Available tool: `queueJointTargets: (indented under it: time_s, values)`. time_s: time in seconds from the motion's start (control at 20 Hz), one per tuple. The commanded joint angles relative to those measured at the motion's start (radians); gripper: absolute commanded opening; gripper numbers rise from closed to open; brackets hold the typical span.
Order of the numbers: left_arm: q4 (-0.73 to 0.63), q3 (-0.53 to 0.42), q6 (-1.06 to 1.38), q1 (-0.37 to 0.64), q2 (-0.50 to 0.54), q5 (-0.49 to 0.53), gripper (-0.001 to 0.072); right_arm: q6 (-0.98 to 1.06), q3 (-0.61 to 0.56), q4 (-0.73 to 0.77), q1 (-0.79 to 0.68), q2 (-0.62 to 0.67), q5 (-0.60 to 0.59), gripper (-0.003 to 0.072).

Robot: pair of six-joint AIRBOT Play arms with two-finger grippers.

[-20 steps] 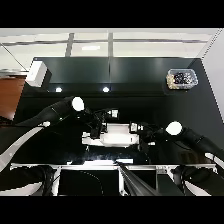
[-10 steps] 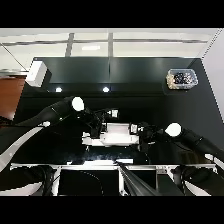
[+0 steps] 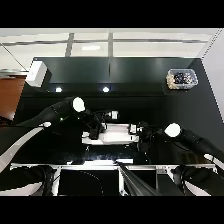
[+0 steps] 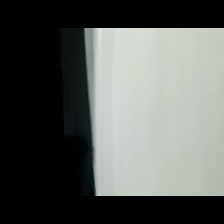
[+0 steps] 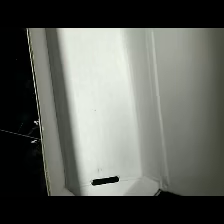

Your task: Fold the box and place the chain.

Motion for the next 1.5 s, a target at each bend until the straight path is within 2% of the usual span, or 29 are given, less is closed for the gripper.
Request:
queueJointTargets:
  time_s: [0.0,0.15,0.35,0.4,0.45,0.5,0.6,0.65,0.75,0.9,0.95,1.1,1.2,1.35,1.45]
  values:
    - [0.011,0.003,-0.010,0.002,0.031,-0.011,0.0483,0.000,0.000,-0.003,0.000,0.001,0.008,0.0424]
    - [0.100,0.003,-0.138,0.012,0.095,-0.066,0.0582,0.000,0.000,-0.003,0.000,0.001,0.008,0.0424]
    - [0.218,0.003,-0.430,0.048,0.209,-0.170,0.0574,0.000,0.000,-0.003,0.000,0.001,0.008,0.0424]
    - [0.234,0.003,-0.495,0.059,0.238,-0.191,0.0494,0.000,0.000,-0.003,0.000,0.001,0.008,0.0424]
    - [0.247,0.003,-0.558,0.070,0.268,-0.213,0.0301,0.000,0.000,-0.003,0.000,0.001,0.008,0.0424]
    - [0.245,0.003,-0.587,0.083,0.291,-0.253,0.0030,0.000,0.000,-0.003,0.000,0.001,0.008,0.0424]
    - [0.156,-0.008,-0.610,0.106,0.319,-0.343,0.0029,0.000,0.000,-0.004,0.000,0.001,0.008,0.0424]
    - [0.063,-0.032,-0.632,0.114,0.328,-0.348,0.0029,0.000,0.000,-0.003,0.000,0.001,0.008,0.0424]
    - [-0.140,-0.111,-0.626,0.113,0.338,-0.279,0.0030,0.000,0.000,-0.003,0.000,0.001,0.006,0.0424]
    - [-0.550,-0.234,-0.459,0.113,0.338,-0.045,0.0030,0.000,0.000,-0.003,0.000,0.001,0.000,0.0424]
    - [-0.632,-0.257,-0.417,0.113,0.338,0.047,0.0030,0.000,0.000,-0.003,0.000,0.001,0.001,0.0424]
    - [-0.631,-0.283,-0.404,0.113,0.335,0.335,0.0030,0.000,0.000,-0.003,0.000,0.001,0.000,0.0424]
    - [-0.624,-0.282,-0.403,0.109,0.312,0.440,0.0031,0.000,0.000,-0.003,0.000,0.001,-0.005,0.0424]
    - [-0.594,-0.282,-0.336,0.085,0.230,0.407,0.0031,0.000,0.000,-0.003,0.000,0.001,-0.014,0.0424]
    - [-0.526,-0.278,-0.318,0.047,0.180,0.378,0.0030,0.000,0.000,-0.003,0.000,0.001,-0.014,0.0424]
